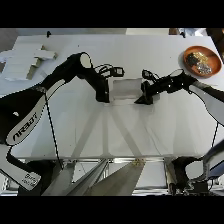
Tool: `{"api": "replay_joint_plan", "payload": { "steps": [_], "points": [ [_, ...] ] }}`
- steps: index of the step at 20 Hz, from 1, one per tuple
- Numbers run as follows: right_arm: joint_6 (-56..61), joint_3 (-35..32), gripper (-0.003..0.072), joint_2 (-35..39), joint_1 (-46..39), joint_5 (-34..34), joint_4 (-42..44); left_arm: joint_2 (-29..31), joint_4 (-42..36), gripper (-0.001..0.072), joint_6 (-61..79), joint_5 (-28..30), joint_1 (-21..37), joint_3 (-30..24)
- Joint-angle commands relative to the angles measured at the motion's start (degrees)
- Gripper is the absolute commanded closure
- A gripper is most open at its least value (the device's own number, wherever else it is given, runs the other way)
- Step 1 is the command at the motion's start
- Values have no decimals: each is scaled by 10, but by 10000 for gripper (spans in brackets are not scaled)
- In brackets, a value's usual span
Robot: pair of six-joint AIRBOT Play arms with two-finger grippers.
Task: Fold the box and place the chain.
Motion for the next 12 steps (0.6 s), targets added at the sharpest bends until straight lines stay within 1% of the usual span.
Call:
{"api": "replay_joint_plan", "payload": {
  "steps": [1,4,7,10,11,12],
  "points": [
    [0,0,91,0,0,0,0,-13,-13,71,14,8,-7,0],
    [0,0,91,0,0,0,0,-19,-16,83,14,3,-12,0],
    [0,0,91,0,0,0,0,-19,-17,216,34,4,-14,0],
    [0,0,91,0,0,0,0,-19,-17,232,59,12,-14,0],
    [0,0,91,0,0,0,0,-19,-17,278,59,20,-14,0],
    [0,0,91,0,0,0,0,-19,-17,292,59,29,-14,0]
  ]
}}
